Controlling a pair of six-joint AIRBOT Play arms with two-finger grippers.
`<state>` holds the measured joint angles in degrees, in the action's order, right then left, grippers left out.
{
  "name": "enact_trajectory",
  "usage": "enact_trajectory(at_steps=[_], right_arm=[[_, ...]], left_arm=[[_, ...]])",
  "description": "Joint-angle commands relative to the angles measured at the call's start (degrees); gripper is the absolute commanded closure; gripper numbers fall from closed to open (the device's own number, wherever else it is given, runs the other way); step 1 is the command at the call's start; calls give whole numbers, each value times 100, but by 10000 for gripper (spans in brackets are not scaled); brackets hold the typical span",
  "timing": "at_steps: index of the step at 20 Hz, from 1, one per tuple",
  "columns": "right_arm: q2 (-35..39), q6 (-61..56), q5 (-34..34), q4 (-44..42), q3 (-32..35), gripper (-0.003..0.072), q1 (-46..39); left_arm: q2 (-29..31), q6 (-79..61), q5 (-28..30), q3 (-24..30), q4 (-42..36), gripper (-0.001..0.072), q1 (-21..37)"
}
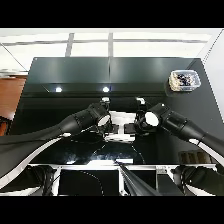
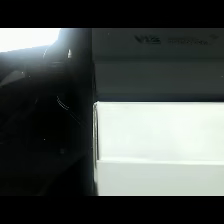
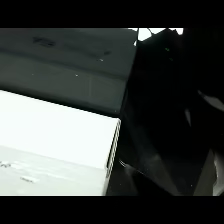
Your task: Fold the box and place the chain.
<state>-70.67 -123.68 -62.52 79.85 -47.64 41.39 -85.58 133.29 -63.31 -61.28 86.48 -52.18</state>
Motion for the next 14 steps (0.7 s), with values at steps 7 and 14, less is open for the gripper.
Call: enact_trajectory(at_steps=[7, 14], right_arm=[[-433, -1062, -63, 238, -92, 429, 192], [-503, -1172, 85, 205, -103, 637, 192]], left_arm=[[2, 2, 20, 2, 2, 682, 0], [2, 2, 20, 2, 0, 682, 0]])
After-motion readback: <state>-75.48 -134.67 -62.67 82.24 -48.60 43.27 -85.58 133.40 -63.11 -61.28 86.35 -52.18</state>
